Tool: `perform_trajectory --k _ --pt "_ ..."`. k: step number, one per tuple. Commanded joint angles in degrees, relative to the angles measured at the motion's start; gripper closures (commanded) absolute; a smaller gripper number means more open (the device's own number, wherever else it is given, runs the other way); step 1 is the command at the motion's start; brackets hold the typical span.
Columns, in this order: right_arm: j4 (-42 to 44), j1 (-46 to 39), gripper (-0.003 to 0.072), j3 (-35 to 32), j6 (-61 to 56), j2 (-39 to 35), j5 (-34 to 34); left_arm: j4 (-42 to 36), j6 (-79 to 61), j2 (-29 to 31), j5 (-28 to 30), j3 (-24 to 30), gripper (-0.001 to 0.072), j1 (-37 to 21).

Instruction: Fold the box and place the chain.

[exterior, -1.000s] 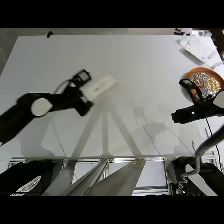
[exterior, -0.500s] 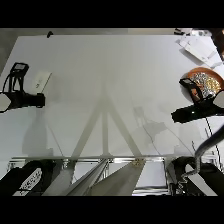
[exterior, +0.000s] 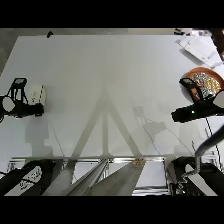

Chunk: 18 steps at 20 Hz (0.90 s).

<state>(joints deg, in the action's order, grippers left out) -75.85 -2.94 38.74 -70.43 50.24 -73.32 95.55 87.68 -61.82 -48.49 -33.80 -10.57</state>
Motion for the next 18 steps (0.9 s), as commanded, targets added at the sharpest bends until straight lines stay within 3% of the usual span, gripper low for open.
perform_trajectory --k 1,4,5,6,7,8,13,18 --pt "0.0 0.0 0.0672 0.0 0.0 0.0 0.1 -0.4 0.0 -4.5 -1.2 0.2 0.0698 -0.2" --pt "0.0 0.0 0.0672 0.0 0.0 0.0 0.1 -0.4 0.0 -6.6 -2.2 0.2 0.0694 -0.2" --pt "0.0 0.0 0.0672 0.0 0.0 0.0 0.1 -0.4 0.0 -6.6 -2.4 0.2 0.0623 -0.2" --pt "0.0 0.0 0.0672 0.0 0.0 0.0 0.1 -0.4 0.0 -6.6 -2.7 0.2 0.0378 -0.2" --pt "0.0 0.0 0.0672 0.0 0.0 0.0 0.1 -0.4 0.0 -6.6 -2.8 0.2 0.0084 -0.2" --pt "0.0 0.0 0.0672 0.0 0.0 0.0 0.0 -0.4 0.0 -6.6 -2.8 0.2 0.0015 -0.2" --pt "0.0 0.0 0.0672 0.0 0.0 0.0 0.1 -0.4 -0.3 -3.3 -3.8 0.2 0.0003 -0.1" --pt "0.0 0.0 0.0672 0.0 0.0 0.0 0.1 -0.3 -0.3 8.7 -7.4 0.2 0.0002 -0.1"
